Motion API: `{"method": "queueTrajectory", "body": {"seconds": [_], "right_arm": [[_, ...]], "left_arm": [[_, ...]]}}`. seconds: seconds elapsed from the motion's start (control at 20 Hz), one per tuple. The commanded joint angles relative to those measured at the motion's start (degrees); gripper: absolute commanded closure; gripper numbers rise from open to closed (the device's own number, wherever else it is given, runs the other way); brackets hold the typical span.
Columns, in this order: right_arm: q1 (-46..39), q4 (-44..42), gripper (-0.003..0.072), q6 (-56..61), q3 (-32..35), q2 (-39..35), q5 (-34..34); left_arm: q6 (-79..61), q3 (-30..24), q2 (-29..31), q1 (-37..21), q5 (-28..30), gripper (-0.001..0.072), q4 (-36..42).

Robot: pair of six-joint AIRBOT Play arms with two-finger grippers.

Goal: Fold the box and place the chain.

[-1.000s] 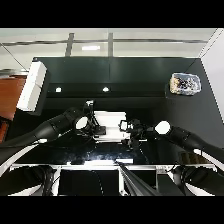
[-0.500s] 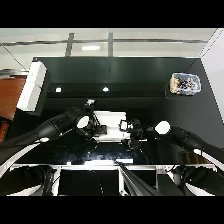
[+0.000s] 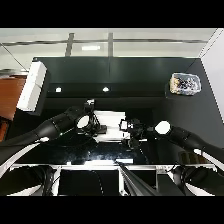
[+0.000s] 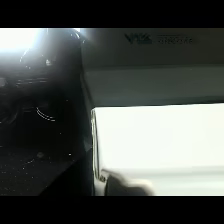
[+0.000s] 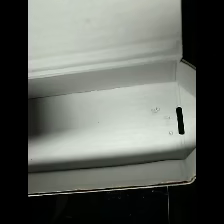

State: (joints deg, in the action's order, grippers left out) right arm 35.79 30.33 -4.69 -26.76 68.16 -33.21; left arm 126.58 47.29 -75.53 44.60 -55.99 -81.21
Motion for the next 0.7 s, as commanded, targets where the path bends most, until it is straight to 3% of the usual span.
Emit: {"method": "queueTrajectory", "body": {"seconds": [0.0, 0.1, 0.15, 0.25, 0.35, 0.65], "right_arm": [[0.02, 0.15, 0.0294, 0.02, -0.02, 0.02, 0.0], [0.02, 0.15, 0.0294, 0.0, -0.02, 0.02, 0.0], [0.02, 0.17, 0.0294, 0.02, -0.02, 0.02, 0.0], [0.04, 0.17, 0.0294, 0.02, -0.02, 0.02, 0.0], [0.04, 0.17, 0.0294, 0.0, -0.02, 0.02, 0.0], [0.02, 0.17, 0.0294, 0.02, -0.02, 0.02, 0.0]], "left_arm": [[-0.13, 0.07, 0.02, 0.02, 0.39, 0.068, 0.22], [-0.13, 0.07, 0.02, 0.02, 0.37, 0.0665, 0.98], [-0.11, 0.07, 0.02, 0.02, 0.22, 0.0573, 1.2], [-0.13, 0.07, 0.04, -0.04, -1.2, 0.0468, 1.07], [-0.09, 0.07, 0.04, -0.09, -1.99, 0.0209, 0.9], [-0.09, 0.07, 0.04, -0.09, -1.86, 0.0212, 0.63]]}}
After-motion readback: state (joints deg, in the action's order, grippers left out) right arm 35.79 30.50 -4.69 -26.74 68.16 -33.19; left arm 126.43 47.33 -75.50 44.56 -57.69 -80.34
